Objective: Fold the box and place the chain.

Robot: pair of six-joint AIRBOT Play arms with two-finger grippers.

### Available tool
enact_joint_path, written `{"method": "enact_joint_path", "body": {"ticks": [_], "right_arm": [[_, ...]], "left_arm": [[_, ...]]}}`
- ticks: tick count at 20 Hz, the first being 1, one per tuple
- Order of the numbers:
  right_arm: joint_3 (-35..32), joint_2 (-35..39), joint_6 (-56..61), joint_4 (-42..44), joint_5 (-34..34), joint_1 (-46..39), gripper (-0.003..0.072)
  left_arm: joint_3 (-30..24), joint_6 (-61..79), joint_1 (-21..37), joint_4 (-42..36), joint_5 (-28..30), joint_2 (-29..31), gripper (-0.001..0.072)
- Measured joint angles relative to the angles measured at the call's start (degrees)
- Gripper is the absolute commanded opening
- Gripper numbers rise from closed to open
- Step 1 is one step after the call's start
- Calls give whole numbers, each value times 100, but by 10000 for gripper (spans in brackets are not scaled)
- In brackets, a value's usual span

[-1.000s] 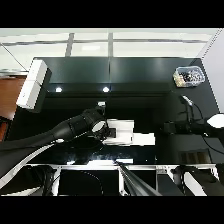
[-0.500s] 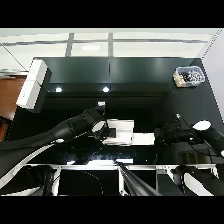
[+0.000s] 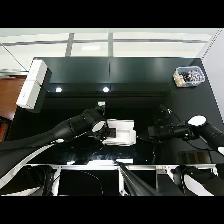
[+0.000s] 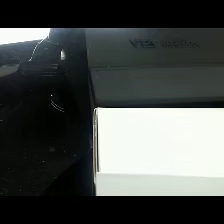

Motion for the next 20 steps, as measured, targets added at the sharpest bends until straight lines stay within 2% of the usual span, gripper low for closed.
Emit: {"method": "enact_joint_path", "body": {"ticks": [3, 4, 5, 7, 8, 9, 13, 19, 20], "right_arm": [[120, -4, -81, 181, 17, 260, 693], [151, -4, -79, 223, -63, 396, 627], [188, -4, -24, 221, -175, 566, 591], [293, -4, 188, 197, -446, 942, 587], [365, -4, 356, 96, -597, 1143, 533], [463, -4, 634, -57, -769, 1373, 533], [949, -4, 2380, -1287, -1239, 2293, 532], [1576, -7, 4931, -3274, -1364, 3412, 529], [1620, -17, 5200, -3473, -1333, 3526, 417]], "left_arm": [[0, 0, 0, 0, -2, 0, 31], [2, 0, 0, 0, 0, 0, 31], [2, 0, 0, 0, 0, 0, 31], [2, 2, 0, 0, 0, 0, 31], [0, 2, 0, 0, 0, 0, 31], [0, 0, 0, 2, 2, 0, 31], [2, 0, 2, 2, 7, 0, 31], [0, 2, 7, 7, 17, 0, 31], [2, 4, 7, 9, 20, 0, 31]]}}
